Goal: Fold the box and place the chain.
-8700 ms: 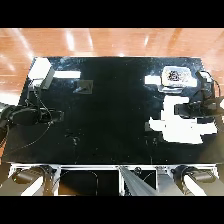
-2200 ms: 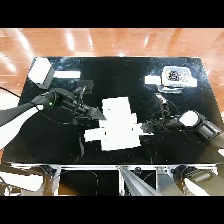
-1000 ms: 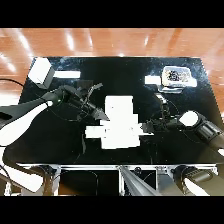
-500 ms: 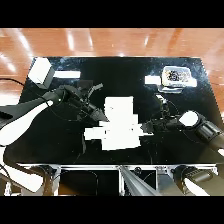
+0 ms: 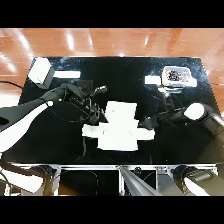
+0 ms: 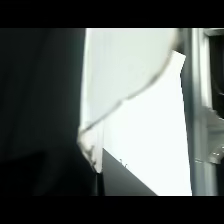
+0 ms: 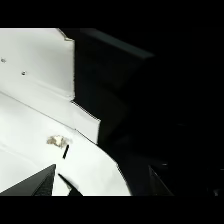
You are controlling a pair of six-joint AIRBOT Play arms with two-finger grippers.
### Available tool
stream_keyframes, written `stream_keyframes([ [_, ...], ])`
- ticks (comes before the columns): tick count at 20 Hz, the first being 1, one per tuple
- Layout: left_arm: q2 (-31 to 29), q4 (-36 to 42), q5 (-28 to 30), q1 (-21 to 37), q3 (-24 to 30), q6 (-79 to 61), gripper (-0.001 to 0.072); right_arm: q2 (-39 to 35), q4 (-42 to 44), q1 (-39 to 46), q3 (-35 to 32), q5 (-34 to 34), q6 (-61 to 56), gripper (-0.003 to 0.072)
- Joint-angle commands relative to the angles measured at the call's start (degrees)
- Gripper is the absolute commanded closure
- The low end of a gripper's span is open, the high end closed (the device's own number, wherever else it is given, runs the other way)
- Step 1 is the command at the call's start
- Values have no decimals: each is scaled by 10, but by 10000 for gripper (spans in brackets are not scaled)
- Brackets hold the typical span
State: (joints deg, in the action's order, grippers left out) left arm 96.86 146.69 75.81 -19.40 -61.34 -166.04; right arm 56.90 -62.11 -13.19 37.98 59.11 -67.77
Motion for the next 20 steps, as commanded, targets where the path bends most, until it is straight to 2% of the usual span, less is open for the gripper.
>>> stream_keyframes([
  [1,-37,2,-71,-5,0,-60,694,-7,-85,49,92,96,-10,-18],
  [4,-61,10,-86,-11,1,-60,694,-14,-89,84,160,111,-10,-18],
  [6,-85,13,-94,-19,12,-60,695,-14,-101,87,181,113,-10,-19],
  [7,-99,13,-108,-22,25,-60,694,-14,-105,87,183,112,-10,-19],
  [11,-173,6,-234,-51,120,-60,691,-14,-119,87,183,112,-10,-19],
  [15,-194,23,-263,-63,171,-60,691,-14,-114,86,183,110,-10,-19],
  [20,-194,-99,-365,-113,195,-60,690,-14,-115,86,183,104,-10,-19],
])
